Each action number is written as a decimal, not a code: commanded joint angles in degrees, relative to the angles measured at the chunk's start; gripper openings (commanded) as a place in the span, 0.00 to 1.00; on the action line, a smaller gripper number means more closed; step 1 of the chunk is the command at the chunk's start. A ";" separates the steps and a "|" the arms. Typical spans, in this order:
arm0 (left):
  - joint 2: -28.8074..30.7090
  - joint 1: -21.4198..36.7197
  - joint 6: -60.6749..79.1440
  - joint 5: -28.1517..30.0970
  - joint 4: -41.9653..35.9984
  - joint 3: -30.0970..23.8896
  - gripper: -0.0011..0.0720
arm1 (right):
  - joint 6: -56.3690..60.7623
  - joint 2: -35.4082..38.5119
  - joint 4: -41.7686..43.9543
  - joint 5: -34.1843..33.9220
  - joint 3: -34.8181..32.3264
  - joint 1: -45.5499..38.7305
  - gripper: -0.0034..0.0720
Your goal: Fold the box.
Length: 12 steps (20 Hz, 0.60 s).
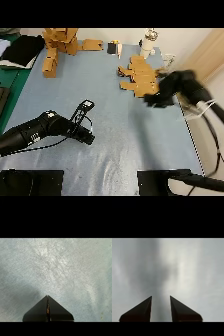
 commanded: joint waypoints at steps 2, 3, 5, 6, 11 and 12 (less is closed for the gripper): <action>0.02 -0.02 0.04 0.07 -0.02 -0.02 0.03 | -22.82 -11.93 17.46 5.90 13.88 -26.73 0.57; 0.02 -0.02 0.04 0.07 0.00 -0.02 0.03 | -27.12 -15.45 25.57 8.46 16.20 -30.82 0.57; 0.02 -0.02 0.02 0.02 -0.11 -0.02 0.03 | -34.42 -22.56 37.88 10.36 21.00 -35.63 0.57; 0.02 -0.02 0.02 0.02 -0.24 -0.02 0.03 | -36.83 -25.73 41.13 10.78 23.41 -36.52 0.57; 0.02 -0.04 0.02 0.02 -0.26 -0.02 0.03 | -43.17 -38.32 42.88 13.88 34.67 -34.64 0.57; 0.02 -0.02 0.02 0.02 -0.24 -0.02 0.03 | -43.17 -40.44 42.91 13.77 36.79 -34.03 0.57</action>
